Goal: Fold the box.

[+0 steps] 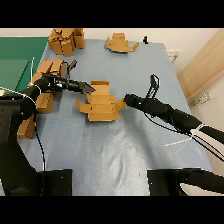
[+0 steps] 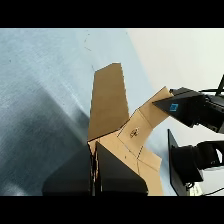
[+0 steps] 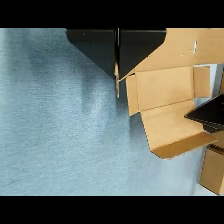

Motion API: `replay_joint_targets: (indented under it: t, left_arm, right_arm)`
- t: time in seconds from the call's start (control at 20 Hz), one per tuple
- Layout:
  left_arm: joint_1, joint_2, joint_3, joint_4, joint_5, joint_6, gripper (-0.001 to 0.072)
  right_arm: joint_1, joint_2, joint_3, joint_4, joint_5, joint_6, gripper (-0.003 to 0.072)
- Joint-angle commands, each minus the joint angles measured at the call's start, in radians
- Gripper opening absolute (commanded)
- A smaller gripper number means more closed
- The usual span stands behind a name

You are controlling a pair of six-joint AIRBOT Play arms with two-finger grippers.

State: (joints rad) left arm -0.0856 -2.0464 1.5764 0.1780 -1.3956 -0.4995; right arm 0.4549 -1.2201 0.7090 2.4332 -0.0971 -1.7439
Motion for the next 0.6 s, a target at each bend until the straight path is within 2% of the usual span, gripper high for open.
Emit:
replay_joint_targets:
  t: [0.0,0.15,0.25,0.45,0.55]
  left_arm:
    - [0.0,-0.001,0.001,0.002,-0.005,0.042,0.0016]
    - [0.0,0.004,0.002,0.002,-0.001,0.135,0.0016]
    - [0.0,0.012,0.004,0.003,-0.003,0.241,0.0016]
    - [0.0,0.026,0.013,0.024,-0.014,0.328,0.0013]
    - [-0.003,0.037,0.013,0.034,-0.026,0.416,0.0011]
  right_arm:
    - [0.0,0.001,0.0,-0.038,-0.002,-0.003,0.0006]
    - [0.0,0.01,0.0,-0.119,-0.02,-0.003,0.0009]
    - [0.0,0.025,0.0,-0.186,-0.027,-0.003,0.0196]
    - [-0.019,0.057,0.005,-0.407,-0.112,-0.002,0.0212]
    - [-0.046,0.07,0.005,-0.467,-0.166,-0.002,0.0212]
